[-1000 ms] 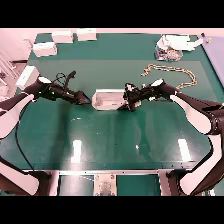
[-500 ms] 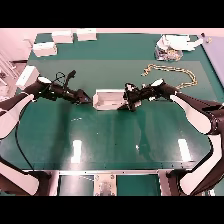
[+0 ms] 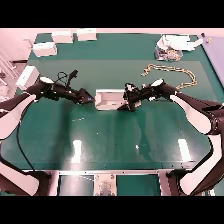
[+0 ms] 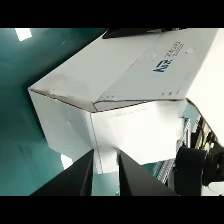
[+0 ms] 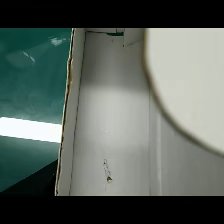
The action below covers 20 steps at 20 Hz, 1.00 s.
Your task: Fold the box and place the chain.
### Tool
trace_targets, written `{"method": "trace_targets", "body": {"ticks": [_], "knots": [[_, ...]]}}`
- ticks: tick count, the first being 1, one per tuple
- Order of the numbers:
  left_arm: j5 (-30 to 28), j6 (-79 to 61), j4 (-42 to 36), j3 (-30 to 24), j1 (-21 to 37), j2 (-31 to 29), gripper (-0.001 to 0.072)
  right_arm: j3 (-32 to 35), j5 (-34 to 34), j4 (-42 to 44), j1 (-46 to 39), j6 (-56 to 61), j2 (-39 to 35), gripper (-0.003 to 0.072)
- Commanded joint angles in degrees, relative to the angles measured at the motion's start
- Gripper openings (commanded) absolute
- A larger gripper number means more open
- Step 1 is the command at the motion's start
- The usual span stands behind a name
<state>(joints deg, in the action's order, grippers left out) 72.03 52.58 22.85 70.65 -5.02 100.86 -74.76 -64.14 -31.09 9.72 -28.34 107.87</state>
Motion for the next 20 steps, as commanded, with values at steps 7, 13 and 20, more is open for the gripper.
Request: {"method": "trace_targets", "body": {"ticks": [7,13,20], "knots": [[-4.8,8.8,2.6,0.1,-1.4,-3.5,0.0197,0.0,0.0,0.0,0.0,0.0,0.0,0.0479],[-4.3,13.4,4.7,0.0,-1.7,-3.5,0.0197,0.0,0.0,0.0,0.0,0.0,0.0,0.0479],[-4.5,13.7,8.1,0.0,-1.7,-3.5,0.0197,0.0,0.0,0.0,0.0,0.0,0.0,0.0479]]}}
